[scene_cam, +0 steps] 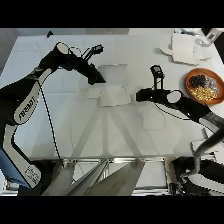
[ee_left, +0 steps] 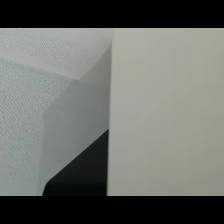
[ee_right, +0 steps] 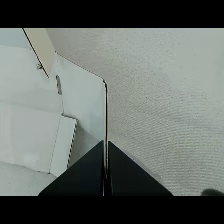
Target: Fold the box and place the chain.
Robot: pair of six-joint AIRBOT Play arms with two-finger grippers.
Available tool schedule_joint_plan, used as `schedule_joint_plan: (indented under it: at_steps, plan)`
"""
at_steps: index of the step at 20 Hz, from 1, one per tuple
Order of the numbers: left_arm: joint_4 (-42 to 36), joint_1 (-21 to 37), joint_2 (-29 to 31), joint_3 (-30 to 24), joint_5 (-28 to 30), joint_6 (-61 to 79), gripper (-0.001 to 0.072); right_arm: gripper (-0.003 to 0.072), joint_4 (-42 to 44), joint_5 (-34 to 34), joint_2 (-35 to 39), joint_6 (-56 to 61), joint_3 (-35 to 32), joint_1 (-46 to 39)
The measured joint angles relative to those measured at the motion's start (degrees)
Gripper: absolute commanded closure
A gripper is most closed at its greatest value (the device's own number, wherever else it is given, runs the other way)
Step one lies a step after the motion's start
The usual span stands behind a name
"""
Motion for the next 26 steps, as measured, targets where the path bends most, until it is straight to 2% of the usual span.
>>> schedule_joint_plan:
  at_steps: [14,15,17,21,26]
  plan:
    - [-0.1,0.0,0.0,0.0,0.0,0.1,0.0699,0.0671,0.0,0.0,0.0,0.0,0.0,0.0]
    - [-0.1,0.0,0.0,0.0,0.0,0.1,0.0701,0.0623,0.0,0.0,0.0,0.0,0.0,0.0]
    - [-0.1,0.0,0.0,0.0,0.1,-0.2,0.0702,0.0397,0.0,0.1,0.1,0.1,0.0,0.0]
    - [-0.5,0.0,0.9,0.0,-0.2,-4.9,0.0704,0.0391,0.1,3.0,3.1,0.2,0.0,0.0]
    - [1.0,0.1,6.6,0.0,-1.1,-8.1,0.0709,0.0393,-2.0,5.7,13.2,0.2,0.0,-1.2]
